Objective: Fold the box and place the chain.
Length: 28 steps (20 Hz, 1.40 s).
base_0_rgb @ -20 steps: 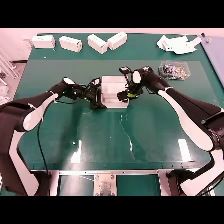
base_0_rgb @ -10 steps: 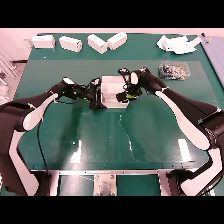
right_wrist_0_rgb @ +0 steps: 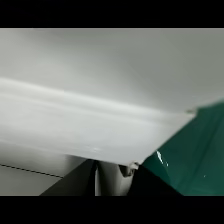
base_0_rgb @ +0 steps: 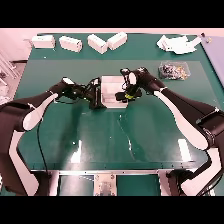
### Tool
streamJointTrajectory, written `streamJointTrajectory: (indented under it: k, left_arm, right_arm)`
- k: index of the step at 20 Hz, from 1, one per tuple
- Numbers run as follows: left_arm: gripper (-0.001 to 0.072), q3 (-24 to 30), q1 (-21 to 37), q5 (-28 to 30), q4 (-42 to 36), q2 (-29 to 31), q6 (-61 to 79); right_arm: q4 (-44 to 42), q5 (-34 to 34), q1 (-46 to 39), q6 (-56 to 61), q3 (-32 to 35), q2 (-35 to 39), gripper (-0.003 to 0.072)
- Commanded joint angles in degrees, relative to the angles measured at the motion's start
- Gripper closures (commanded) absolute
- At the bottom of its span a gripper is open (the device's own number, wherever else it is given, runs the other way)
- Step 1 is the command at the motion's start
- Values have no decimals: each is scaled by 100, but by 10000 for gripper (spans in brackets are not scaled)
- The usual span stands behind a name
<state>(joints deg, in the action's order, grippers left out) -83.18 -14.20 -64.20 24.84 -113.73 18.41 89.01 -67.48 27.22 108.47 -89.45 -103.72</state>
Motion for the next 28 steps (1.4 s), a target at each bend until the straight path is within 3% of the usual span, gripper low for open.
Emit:
streamJointTrajectory:
  k: [1, 3, 4, 8, 10, 12, 13, 14, 20, 25, 28]
  left_arm:
    - [125, 2, -4, 9, -4, 4, 0]
    - [125, 2, -4, 9, -4, 4, 0]
    - [125, 2, -4, 9, -4, 4, 0]
    - [125, 2, -4, 11, -4, 4, 0]
    - [125, 2, -4, 11, -4, 4, 0]
    - [125, 2, -4, 11, -4, 4, 0]
    - [125, 2, -4, 11, -4, 4, 0]
    - [125, 2, -4, 11, -4, 4, 0]
    - [125, 2, -4, 13, -4, 4, 0]
    - [125, 2, -4, 13, -4, 4, 0]
    - [125, 2, -4, 13, -4, 4, 0]
  right_arm:
    - [0, -13, 20, 256, -17, -90, 504]
    - [-2, -31, 28, 258, -55, -125, 554]
    - [-2, -59, 31, 260, -85, -133, 625]
    - [17, -74, 66, 256, -223, -136, 650]
    - [13, -81, 63, 256, -251, -129, 364]
    - [28, -162, 63, 254, -254, -81, 327]
    - [55, -164, 42, 256, -254, -48, 225]
    - [105, -168, 35, 254, -254, -11, 173]
    - [509, -164, -131, 205, -254, 568, 173]
    - [1897, -98, -398, 188, -254, 1163, 189]
    - [2387, 483, -1025, 190, -249, 1261, 188]
